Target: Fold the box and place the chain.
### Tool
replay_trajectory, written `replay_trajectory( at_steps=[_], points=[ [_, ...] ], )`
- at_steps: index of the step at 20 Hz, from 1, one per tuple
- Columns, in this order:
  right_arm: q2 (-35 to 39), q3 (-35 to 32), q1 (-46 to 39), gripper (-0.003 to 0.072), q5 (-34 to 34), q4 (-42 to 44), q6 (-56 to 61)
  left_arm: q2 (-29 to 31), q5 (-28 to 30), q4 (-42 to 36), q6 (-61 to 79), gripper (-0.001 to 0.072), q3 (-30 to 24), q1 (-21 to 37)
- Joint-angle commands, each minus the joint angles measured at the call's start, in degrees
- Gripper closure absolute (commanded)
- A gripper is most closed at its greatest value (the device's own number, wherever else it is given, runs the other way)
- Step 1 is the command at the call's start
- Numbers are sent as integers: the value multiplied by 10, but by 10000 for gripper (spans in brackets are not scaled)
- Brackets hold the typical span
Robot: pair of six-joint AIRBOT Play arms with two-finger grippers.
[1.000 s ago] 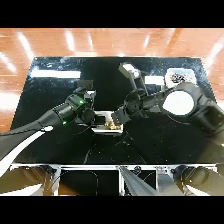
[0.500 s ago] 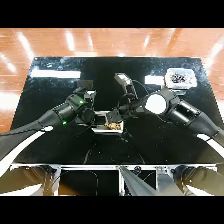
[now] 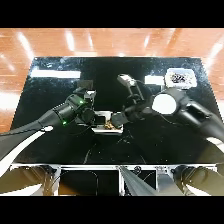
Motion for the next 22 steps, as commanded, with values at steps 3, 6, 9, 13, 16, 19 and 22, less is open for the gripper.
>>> replay_trajectory(
  at_steps=[3, 6, 9, 13, 16, 19, 22],
  points=[
    [110, -33, -88, 11, 148, -198, 28, 0, 0, 0, 0, 688, 2, 1],
    [135, -99, -156, 12, 153, -173, 31, 0, -1, -10, 0, 689, 3, 1],
    [135, -162, -160, 96, 126, -137, 31, 0, 0, -10, 0, 689, 19, -9],
    [136, -208, -160, 96, 85, -78, 32, -5, -3, 0, -7, 689, 32, -1],
    [136, -208, -160, 96, 76, -74, 32, -6, -4, -4, -9, 689, 32, 2],
    [136, -208, -160, 96, 73, -74, 32, -6, -6, -13, -9, 687, 32, 1],
    [136, -208, -160, 96, 72, -67, 32, -6, -5, -25, -9, 477, 32, 1]
  ],
)
